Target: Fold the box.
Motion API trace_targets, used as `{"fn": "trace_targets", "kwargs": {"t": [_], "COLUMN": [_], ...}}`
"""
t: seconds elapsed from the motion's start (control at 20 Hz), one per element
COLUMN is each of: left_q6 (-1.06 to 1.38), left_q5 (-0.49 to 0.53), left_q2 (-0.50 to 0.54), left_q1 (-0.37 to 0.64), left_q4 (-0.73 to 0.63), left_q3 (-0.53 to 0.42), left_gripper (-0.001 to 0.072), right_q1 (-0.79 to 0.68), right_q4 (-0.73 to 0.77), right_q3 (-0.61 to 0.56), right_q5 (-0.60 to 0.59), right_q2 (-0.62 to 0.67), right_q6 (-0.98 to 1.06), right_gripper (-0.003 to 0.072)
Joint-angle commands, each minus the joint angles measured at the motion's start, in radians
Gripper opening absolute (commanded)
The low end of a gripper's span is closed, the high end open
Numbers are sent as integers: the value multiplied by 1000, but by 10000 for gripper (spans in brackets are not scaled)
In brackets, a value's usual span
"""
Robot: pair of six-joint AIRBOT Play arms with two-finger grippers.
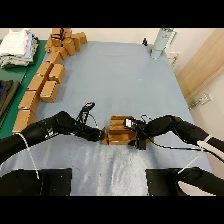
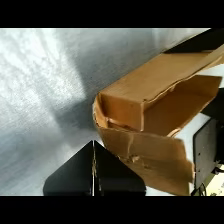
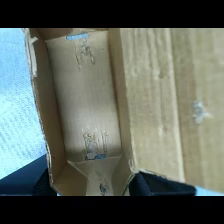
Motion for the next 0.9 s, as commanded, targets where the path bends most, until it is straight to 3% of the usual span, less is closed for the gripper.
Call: {"fn": "trace_targets", "kwargs": {"t": [0.0, 0.75, 0.8, 0.85], "left_q6": [-2, -42, -42, -42], "left_q5": [-15, 23, 34, 36], "left_q2": [6, -36, -36, -37], "left_q1": [-3, -72, -72, -72], "left_q4": [-13, -53, -53, -53], "left_q3": [56, 97, 97, 97], "left_gripper": [394, 405, 418, 541], "right_q1": [0, 0, 0, 0], "right_q4": [0, 0, 0, 0], "right_q3": [0, 0, 0, 0], "right_q5": [0, 0, 0, 0], "right_q2": [0, 0, 0, 0], "right_q6": [0, 0, 0, 0], "right_gripper": [530, 531, 531, 531]}}
